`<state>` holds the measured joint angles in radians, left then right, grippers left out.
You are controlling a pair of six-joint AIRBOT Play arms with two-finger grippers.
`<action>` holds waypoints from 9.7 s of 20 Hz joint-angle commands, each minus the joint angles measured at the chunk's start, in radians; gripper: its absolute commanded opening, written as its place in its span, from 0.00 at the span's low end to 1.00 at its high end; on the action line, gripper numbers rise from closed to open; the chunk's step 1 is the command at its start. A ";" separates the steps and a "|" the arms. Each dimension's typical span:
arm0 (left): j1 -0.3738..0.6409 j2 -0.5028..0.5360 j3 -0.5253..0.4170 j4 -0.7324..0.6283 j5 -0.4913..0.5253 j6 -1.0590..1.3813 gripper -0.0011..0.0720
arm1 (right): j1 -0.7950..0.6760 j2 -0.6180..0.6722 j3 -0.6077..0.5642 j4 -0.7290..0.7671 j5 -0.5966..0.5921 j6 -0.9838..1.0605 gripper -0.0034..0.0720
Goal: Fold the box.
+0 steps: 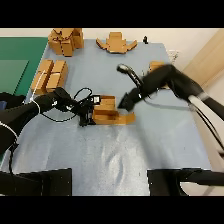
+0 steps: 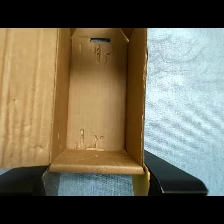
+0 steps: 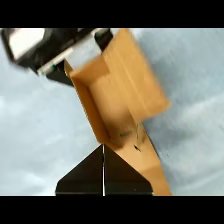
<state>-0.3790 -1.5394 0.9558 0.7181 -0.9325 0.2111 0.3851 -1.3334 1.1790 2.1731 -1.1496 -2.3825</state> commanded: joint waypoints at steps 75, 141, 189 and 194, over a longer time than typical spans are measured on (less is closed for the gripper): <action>0.001 0.000 0.000 0.000 0.044 0.001 0.24 | 0.159 -0.083 -0.260 0.001 0.573 -0.629 0.24; 0.001 0.000 0.000 0.000 0.044 0.001 0.24 | 0.146 -0.171 0.034 -0.239 0.124 1.044 0.56; 0.000 0.000 0.000 0.000 0.060 -0.002 0.24 | 0.288 -0.498 0.437 -0.602 -0.167 1.520 0.05; 0.000 0.000 0.000 0.000 0.061 -0.002 0.24 | 0.324 -0.499 0.441 -0.679 -0.164 1.571 0.05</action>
<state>-0.3786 -1.5394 0.9562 0.7174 -0.8715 0.2085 0.6926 -1.8309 1.6176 1.5364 -1.3174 -0.8413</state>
